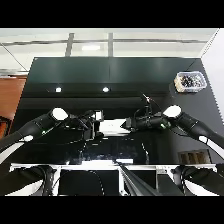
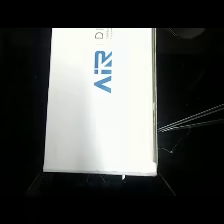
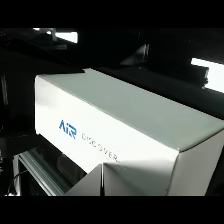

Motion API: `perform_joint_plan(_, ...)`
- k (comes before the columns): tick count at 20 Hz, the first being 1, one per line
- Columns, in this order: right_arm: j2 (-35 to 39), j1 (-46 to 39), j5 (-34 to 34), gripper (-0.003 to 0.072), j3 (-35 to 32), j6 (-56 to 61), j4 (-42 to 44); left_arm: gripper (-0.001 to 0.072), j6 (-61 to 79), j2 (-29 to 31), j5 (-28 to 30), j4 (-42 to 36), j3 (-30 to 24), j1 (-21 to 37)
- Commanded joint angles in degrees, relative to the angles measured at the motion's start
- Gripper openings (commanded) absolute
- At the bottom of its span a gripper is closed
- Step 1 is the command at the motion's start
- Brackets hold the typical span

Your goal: Fold the box and place the chain.

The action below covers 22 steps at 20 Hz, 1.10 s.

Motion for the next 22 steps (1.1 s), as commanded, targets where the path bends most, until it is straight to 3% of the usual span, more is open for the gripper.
perform_joint_plan(1,-0.2,0.55,-0.37,0.002,-0.07,1.14,-1.95,0.0485,-0.04,0.02,0.04,-0.02,0.02,-0.02)
perform_joint_plan(7,-0.2,0.55,0.11,0.0019,0.02,1.14,-1.88,0.0485,-0.04,0.02,0.07,-0.02,0.02,-0.02)
perform_joint_plan(11,0.52,0.5,4.94,0.0019,3.45,1.07,-2.95,0.0485,-0.04,0.02,0.09,-0.02,0.04,-0.02)
perform_joint_plan(14,4.79,-3.8,13.42,0.002,9.31,5.14,-13.51,0.0485,-0.09,0.04,0.02,-0.02,0.04,-0.02)
perform_joint_plan(17,12.92,-12.68,18.32,0.0019,10.16,6.43,-20.59,0.0486,-0.07,0.31,0.07,0.0,0.09,0.09)
perform_joint_plan(18,15.41,-15.69,19.85,0.0019,10.16,8.02,-24.55,0.0529,-0.11,0.61,-0.02,0.02,0.15,0.09)
perform_joint_plan(19,17.33,-18.14,21.66,0.002,10.14,9.92,-28.74,0.072,-0.2,1.22,-0.15,0.09,0.22,0.09)
perform_joint_plan(22,21.94,-23.91,27.15,0.0019,10.1,12.66,-39.08,0.072,-1.99,4.39,-4.48,4.79,2.12,0.09)
